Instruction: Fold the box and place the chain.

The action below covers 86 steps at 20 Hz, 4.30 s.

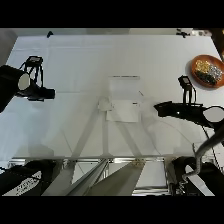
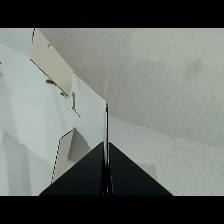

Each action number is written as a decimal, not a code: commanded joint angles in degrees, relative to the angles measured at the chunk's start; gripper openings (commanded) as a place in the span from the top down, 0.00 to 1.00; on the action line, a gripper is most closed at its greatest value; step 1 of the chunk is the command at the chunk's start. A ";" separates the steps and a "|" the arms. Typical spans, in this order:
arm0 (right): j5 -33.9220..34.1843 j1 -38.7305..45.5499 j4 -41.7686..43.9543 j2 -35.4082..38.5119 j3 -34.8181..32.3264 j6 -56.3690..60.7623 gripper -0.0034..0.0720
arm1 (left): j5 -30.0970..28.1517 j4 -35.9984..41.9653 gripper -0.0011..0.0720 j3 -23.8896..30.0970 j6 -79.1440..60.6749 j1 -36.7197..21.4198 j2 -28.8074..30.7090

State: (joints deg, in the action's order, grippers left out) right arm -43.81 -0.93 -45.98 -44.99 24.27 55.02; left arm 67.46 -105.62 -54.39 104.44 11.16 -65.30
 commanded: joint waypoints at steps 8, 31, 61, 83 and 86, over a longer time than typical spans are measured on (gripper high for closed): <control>-0.33 -0.07 0.00 0.13 -0.17 0.24 0.94 | -10.56 18.49 0.89 -0.02 -24.02 0.00 -0.26; -3.37 -0.07 0.11 0.11 -0.17 0.22 0.94 | 4.26 64.13 0.51 -24.68 -75.56 8.28 -32.68; -4.17 -0.07 1.44 0.11 -0.15 0.24 0.93 | 0.74 68.30 0.98 -24.65 -84.94 13.70 -36.61; -33.99 -0.02 -18.25 28.81 9.84 12.50 0.33 | 2.16 54.66 0.98 1.40 -68.13 14.67 0.13; -34.16 -0.02 -18.05 31.30 9.84 12.55 0.34 | 2.51 55.58 0.98 3.34 -66.84 14.67 -0.48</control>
State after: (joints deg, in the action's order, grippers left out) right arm -76.27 -0.95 -62.28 -17.15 34.04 66.67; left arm 71.29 -50.81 -54.59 36.42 25.78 -66.81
